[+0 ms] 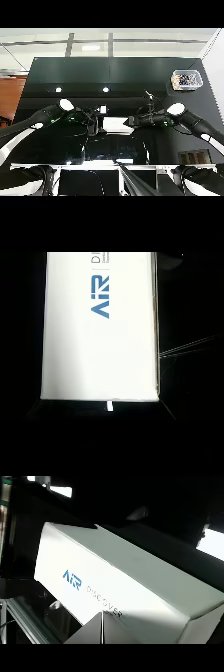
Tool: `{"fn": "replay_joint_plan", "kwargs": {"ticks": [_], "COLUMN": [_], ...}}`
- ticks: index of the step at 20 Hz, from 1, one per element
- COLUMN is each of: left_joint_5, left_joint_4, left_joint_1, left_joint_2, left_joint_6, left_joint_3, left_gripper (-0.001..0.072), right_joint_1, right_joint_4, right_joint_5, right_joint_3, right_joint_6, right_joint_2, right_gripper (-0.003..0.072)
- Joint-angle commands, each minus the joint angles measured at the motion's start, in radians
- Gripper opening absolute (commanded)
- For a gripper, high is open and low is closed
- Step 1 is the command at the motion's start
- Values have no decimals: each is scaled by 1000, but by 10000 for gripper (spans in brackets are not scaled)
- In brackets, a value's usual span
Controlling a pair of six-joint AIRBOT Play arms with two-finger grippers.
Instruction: Fold the box and place the chain.
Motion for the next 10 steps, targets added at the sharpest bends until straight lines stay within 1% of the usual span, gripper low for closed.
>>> {"fn": "replay_joint_plan", "kwargs": {"ticks": [1,5,7,10], "left_joint_5": [5,3,2,0], "left_joint_4": [-1,-1,-1,-1], "left_joint_1": [0,0,0,0], "left_joint_2": [-1,-1,-1,0], "left_joint_6": [-1,-1,-1,-1], "left_joint_3": [1,1,1,1], "left_gripper": [354,353,353,353], "right_joint_1": [0,0,-7,-55], "right_joint_4": [-73,-69,-83,-146], "right_joint_5": [-21,-24,31,148], "right_joint_3": [-3,0,31,133], "right_joint_6": [34,32,26,34], "right_joint_2": [-8,-6,11,103], "right_gripper": [14,14,14,14]}}
